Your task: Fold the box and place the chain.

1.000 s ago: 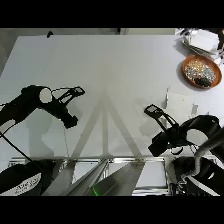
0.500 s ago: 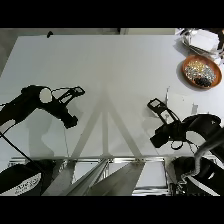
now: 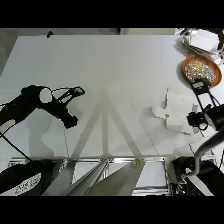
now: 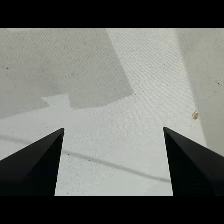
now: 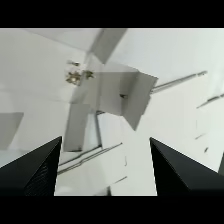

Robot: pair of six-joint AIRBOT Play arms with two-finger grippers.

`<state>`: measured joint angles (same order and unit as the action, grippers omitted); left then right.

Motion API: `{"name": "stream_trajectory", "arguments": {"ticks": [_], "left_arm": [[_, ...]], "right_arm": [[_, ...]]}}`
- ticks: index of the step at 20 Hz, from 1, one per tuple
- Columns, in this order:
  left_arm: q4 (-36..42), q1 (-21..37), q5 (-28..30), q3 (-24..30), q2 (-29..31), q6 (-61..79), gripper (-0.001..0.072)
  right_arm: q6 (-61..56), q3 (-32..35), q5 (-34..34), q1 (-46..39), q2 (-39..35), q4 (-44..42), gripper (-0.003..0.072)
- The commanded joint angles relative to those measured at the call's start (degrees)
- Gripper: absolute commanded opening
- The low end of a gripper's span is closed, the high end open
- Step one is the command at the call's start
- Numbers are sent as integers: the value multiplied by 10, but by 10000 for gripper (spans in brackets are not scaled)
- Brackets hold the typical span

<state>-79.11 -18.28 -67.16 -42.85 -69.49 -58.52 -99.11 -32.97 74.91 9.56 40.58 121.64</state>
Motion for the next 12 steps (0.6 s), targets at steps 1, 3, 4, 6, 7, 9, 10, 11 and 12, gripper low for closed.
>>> {"name": "stream_trajectory", "arguments": {"ticks": [1, 3, 4, 6, 7, 9, 10, 11, 12], "left_arm": [[0, 0, 0, 0, 0, 0, 691], [0, 0, 0, 0, 0, 0, 691], [0, 0, 0, 0, 0, 0, 691], [0, 0, 0, 0, 0, 0, 691], [0, 0, 0, 0, 0, 0, 691], [0, 0, 0, 0, 0, 0, 691], [0, 0, 0, 0, 0, 0, 691], [0, 0, 0, 0, 0, 0, 691], [0, 0, 0, 0, 0, 0, 691]], "right_arm": [[49, 0, -39, -129, 2, 12, 595], [61, 0, -60, -176, 18, 7, 595], [66, 0, -73, -192, 36, -1, 595], [66, 0, -101, -200, 79, -18, 591], [66, -1, -114, -200, 101, -23, 567], [59, -1, -120, -200, 150, -14, 516], [47, -1, -124, -200, 173, -1, 497], [32, -2, -134, -200, 190, 11, 427], [26, -2, -144, -200, 204, 14, 325]]}}
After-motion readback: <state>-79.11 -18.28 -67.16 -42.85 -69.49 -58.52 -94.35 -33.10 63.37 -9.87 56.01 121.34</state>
